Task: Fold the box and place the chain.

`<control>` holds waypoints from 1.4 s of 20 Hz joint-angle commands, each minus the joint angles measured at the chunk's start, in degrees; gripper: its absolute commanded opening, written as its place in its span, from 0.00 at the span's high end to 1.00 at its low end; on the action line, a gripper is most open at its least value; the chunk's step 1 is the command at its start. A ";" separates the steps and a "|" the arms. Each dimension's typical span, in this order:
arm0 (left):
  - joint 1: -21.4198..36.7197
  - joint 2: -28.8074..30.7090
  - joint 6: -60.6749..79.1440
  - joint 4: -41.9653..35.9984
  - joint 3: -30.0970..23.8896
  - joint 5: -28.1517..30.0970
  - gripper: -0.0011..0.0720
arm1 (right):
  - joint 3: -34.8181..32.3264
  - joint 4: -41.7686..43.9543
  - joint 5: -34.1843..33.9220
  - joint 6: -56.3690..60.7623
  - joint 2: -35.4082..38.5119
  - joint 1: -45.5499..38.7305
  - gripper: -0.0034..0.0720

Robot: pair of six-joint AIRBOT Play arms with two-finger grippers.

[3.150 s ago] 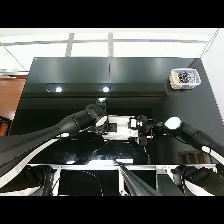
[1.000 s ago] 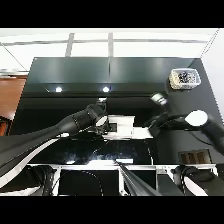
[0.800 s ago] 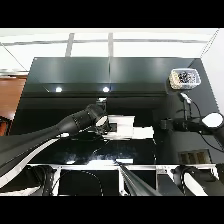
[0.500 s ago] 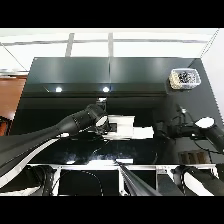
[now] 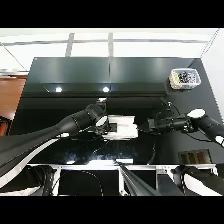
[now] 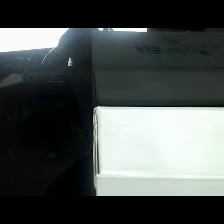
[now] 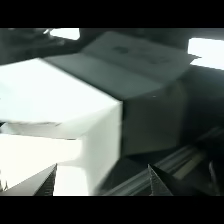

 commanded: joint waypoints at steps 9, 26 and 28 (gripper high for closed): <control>0.04 0.02 0.00 0.02 0.07 0.02 0.94 | 5.42 2.14 -0.37 5.75 -0.31 10.69 0.22; 0.04 0.02 0.00 0.00 0.07 -0.02 0.94 | 16.63 -44.41 -15.19 54.45 -0.48 34.71 0.32; 0.02 0.02 0.00 0.00 0.07 -0.02 0.94 | 19.91 -50.07 -9.75 62.29 -1.99 37.88 0.32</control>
